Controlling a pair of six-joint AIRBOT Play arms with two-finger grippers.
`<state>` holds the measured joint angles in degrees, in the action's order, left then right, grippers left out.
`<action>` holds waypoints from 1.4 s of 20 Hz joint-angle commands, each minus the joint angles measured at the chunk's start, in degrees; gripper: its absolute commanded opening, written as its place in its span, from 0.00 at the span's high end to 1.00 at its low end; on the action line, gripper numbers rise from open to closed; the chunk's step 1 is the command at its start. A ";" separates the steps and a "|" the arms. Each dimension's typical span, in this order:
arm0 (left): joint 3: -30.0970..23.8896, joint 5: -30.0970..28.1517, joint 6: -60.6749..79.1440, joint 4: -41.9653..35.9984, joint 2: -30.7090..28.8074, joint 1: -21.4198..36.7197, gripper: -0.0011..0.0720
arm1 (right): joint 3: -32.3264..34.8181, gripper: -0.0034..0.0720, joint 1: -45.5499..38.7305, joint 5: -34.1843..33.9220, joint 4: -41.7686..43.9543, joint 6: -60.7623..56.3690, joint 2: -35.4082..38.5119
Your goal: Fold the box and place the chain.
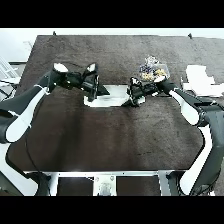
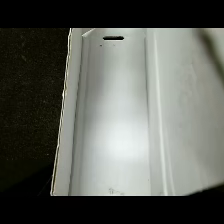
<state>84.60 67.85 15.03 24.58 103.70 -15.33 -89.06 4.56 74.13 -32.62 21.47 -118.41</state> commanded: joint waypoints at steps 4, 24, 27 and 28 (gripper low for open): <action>-3.19 -16.22 -1.66 0.26 0.07 -1.36 0.96 | -0.02 0.28 0.02 0.00 0.00 -0.02 -0.02; -2.67 -28.17 -1.03 -0.11 3.98 -1.36 0.96 | -0.02 0.28 0.02 0.02 0.00 -0.02 -0.02; -2.67 -27.78 -1.03 -0.09 3.98 -1.36 0.96 | -0.02 0.28 0.02 0.02 0.00 -0.02 -0.02; -2.67 -27.80 -1.03 -0.09 3.98 -1.36 0.96 | -0.02 0.28 0.02 0.00 0.00 -0.02 -0.02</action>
